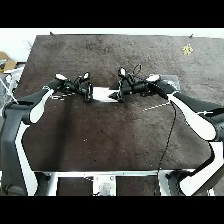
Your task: Fold the box and place the chain.
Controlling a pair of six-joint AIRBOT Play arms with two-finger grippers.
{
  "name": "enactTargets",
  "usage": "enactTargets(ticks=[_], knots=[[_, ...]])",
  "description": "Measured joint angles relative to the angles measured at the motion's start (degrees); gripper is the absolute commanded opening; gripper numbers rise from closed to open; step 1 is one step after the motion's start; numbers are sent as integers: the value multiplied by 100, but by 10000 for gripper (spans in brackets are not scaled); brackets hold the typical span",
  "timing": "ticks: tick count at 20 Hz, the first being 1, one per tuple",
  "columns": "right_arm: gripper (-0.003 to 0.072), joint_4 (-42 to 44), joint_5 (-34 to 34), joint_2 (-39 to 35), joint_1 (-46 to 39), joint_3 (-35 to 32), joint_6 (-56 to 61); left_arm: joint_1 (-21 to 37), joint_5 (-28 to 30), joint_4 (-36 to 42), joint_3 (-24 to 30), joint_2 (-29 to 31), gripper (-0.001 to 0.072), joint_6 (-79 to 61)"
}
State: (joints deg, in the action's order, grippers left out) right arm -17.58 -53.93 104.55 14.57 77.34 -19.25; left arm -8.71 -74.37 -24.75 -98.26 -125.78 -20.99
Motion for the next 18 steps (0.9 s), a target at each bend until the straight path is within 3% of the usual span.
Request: enactTargets(ticks=[6, 8, 15, 16, 18], knots=[[433, 24, 304, 17, -2, 227, -210, 0, 9, 4, 0, 0, 344, 2], [266, 24, 299, 17, -2, 315, -229, 4, 9, 4, 0, 0, 344, 2], [262, -116, 284, 20, -2, 407, -205, 4, 7, 2, 0, 0, 343, 2], [201, -192, 284, 20, -2, 409, -195, 2, 7, 2, 0, 0, 344, 2], [199, -343, 280, 39, -2, 413, -142, 2, 7, 2, 0, 0, 344, 2]])
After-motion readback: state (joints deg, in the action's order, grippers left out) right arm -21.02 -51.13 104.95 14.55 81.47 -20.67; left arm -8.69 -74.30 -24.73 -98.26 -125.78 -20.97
